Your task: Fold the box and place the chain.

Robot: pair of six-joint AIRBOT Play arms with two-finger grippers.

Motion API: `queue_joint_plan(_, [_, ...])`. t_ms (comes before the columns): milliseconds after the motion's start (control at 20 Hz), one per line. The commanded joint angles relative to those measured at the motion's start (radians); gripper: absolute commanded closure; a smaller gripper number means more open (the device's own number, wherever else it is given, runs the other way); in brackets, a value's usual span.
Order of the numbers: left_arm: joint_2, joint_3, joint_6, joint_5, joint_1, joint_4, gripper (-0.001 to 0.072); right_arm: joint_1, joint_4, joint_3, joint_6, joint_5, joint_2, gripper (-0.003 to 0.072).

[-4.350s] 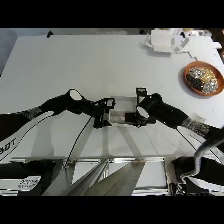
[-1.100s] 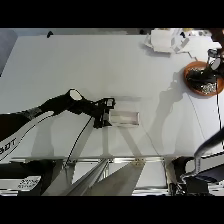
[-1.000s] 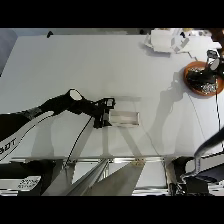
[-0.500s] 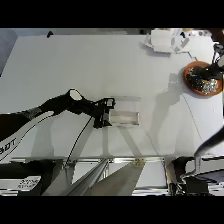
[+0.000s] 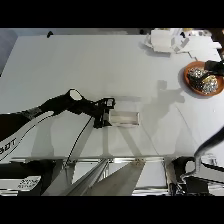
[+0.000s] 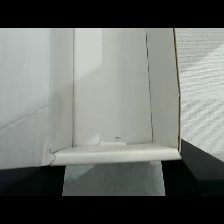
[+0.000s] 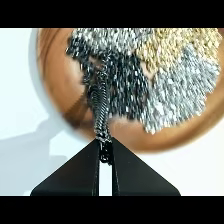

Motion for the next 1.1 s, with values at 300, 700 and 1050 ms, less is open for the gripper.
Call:
queue_joint_plan(300, [0.000, 0.000, 0.000, 0.000, 0.001, 0.000, 0.0538, 0.025, 0.504, 0.000, -0.152, 0.426, 0.225, 0.0671])
queue_joint_plan(700, [0.000, 0.000, 0.000, 0.000, 0.001, 0.000, 0.0538, 0.267, 0.520, -0.003, -0.127, 0.531, 0.359, 0.0671])
queue_joint_plan(1050, [0.000, 0.000, 0.000, 0.000, 0.001, 0.000, 0.0538, 0.599, 0.509, -0.006, -0.027, 0.450, 0.417, 0.0671])
